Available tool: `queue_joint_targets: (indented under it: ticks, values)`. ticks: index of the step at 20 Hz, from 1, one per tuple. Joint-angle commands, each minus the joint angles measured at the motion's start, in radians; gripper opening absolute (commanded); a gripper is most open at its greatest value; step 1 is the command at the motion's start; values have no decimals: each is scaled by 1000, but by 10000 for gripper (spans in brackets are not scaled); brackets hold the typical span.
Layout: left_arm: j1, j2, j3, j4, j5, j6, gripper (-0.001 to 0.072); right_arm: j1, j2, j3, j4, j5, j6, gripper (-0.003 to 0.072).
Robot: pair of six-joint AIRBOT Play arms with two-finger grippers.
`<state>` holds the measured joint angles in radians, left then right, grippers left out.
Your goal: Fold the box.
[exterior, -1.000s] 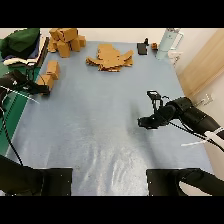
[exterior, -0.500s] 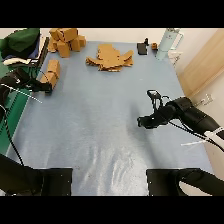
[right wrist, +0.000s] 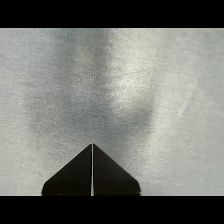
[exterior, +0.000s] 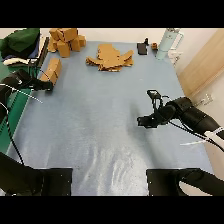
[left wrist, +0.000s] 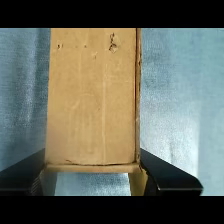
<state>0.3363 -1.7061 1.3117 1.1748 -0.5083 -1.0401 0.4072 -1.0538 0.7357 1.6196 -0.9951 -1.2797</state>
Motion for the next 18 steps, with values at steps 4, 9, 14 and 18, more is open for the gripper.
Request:
queue_joint_targets:
  ticks: [4,9,14,18]
  values:
    - [0,-50,1,-39,26,0,594,0,0,0,1,23,0,14]
    - [0,-56,3,-38,42,0,717,0,0,0,1,23,0,14]
    - [20,-26,48,29,-138,-1,720,0,0,0,1,23,0,14]
    - [73,23,119,67,-397,-13,720,0,0,0,-1,27,-2,14]
